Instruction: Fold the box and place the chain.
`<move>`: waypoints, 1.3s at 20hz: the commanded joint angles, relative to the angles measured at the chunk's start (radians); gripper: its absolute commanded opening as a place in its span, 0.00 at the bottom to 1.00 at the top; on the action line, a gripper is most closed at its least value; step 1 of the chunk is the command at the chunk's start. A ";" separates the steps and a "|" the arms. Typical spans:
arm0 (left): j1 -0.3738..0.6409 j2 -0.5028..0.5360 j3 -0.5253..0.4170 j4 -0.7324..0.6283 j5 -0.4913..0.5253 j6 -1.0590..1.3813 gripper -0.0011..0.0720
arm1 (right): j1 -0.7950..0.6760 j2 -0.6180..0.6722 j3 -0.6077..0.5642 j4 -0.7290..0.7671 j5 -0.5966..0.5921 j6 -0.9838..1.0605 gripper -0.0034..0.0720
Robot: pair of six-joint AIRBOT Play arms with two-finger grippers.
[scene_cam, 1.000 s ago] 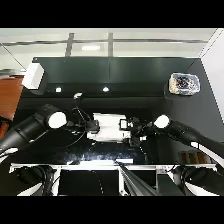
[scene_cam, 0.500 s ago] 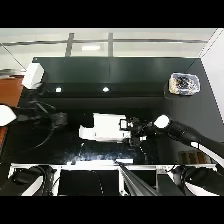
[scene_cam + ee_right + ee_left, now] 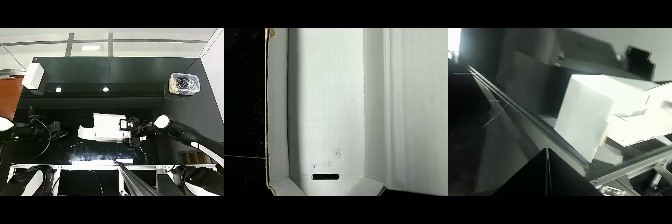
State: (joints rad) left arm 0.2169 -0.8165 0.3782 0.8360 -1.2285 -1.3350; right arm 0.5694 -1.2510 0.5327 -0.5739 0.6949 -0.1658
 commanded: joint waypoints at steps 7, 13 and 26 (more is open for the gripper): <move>-0.195 -0.204 -0.056 -0.107 0.237 0.102 0.06 | 0.000 -0.001 0.001 0.000 0.000 0.000 0.31; -0.236 -0.282 -0.056 -0.299 0.242 0.280 0.06 | 0.000 -0.001 0.001 0.000 0.000 0.000 0.31; -0.246 -0.280 0.049 -0.296 0.079 0.273 0.94 | 0.000 -0.001 0.001 0.000 0.000 0.000 0.31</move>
